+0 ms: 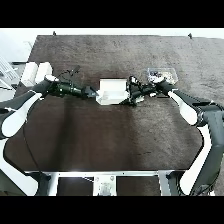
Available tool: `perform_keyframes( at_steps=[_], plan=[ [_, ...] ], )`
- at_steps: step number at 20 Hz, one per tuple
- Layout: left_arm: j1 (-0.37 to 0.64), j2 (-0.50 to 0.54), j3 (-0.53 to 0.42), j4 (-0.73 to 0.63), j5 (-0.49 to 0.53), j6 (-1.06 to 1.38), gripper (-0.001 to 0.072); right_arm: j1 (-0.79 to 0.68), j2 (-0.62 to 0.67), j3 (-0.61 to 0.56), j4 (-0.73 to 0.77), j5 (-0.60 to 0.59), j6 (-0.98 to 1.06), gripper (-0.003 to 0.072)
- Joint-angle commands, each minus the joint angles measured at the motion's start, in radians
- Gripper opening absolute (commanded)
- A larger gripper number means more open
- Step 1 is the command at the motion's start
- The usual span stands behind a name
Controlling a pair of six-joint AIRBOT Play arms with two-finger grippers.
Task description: Fold the box and place the chain.
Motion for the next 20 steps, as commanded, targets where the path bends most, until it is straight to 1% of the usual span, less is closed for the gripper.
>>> perform_keyframes(
  at_steps=[1, 5, 11, 13, 17, 20],
  plan=[
    [-0.014, 0.002, 0.002, -0.004, 0.025, -0.005, 0.0366, 0.001, 0.001, 0.0, 0.0, 0.0, 0.0, 0.059],
    [-0.018, 0.002, 0.005, -0.005, 0.01, -0.034, 0.0366, 0.001, 0.001, 0.0, 0.0, 0.0, 0.0, 0.059],
    [-0.055, 0.006, 0.006, 0.007, 0.052, -0.149, 0.0365, 0.001, 0.001, 0.0, 0.0, 0.0, 0.0, 0.059],
    [-0.073, 0.006, 0.028, 0.055, 0.066, -0.2, 0.0365, 0.001, 0.001, 0.0, 0.0, 0.0, 0.0, 0.059],
    [-0.101, 0.006, 0.107, 0.219, 0.06, -0.373, 0.0365, 0.001, 0.001, 0.0, 0.0, 0.0, 0.0, 0.059],
    [-0.132, 0.006, 0.139, 0.286, 0.075, -0.454, 0.0365, 0.001, 0.001, 0.0, 0.0, 0.0, 0.0, 0.059]
  ],
)
